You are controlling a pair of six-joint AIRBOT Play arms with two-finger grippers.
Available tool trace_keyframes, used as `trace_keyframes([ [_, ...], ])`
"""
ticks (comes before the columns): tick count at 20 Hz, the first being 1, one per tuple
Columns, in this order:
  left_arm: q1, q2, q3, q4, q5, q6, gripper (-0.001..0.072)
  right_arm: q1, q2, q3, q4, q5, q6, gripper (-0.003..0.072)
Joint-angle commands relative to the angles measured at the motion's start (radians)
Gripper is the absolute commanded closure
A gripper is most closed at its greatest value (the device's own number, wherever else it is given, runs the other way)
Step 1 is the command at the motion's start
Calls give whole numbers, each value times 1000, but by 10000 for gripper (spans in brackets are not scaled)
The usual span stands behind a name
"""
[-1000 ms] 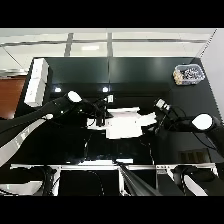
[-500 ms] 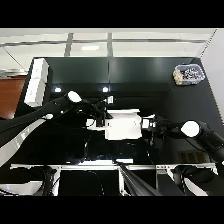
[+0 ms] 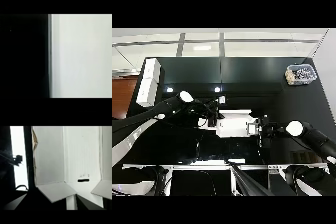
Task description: Fold the box and place the chain.
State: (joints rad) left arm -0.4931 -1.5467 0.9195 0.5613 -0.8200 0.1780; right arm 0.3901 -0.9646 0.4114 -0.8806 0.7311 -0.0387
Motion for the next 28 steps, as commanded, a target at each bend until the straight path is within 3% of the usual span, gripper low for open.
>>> trace_keyframes([
  [1, -1, 0, 1, -1, 0, 0, 687, 5, -27, 0, 53, -41, -26, -5],
  [8, -1, 0, 1, -1, 0, 0, 686, 5, -28, 1, 55, -59, -26, -5],
  [20, -1, 0, 1, -1, 0, 0, 686, 5, -27, 1, 285, -120, -24, -5],
  [28, -1, 0, 1, -1, 0, 0, 686, 5, -23, 20, 278, -178, -56, -5],
])
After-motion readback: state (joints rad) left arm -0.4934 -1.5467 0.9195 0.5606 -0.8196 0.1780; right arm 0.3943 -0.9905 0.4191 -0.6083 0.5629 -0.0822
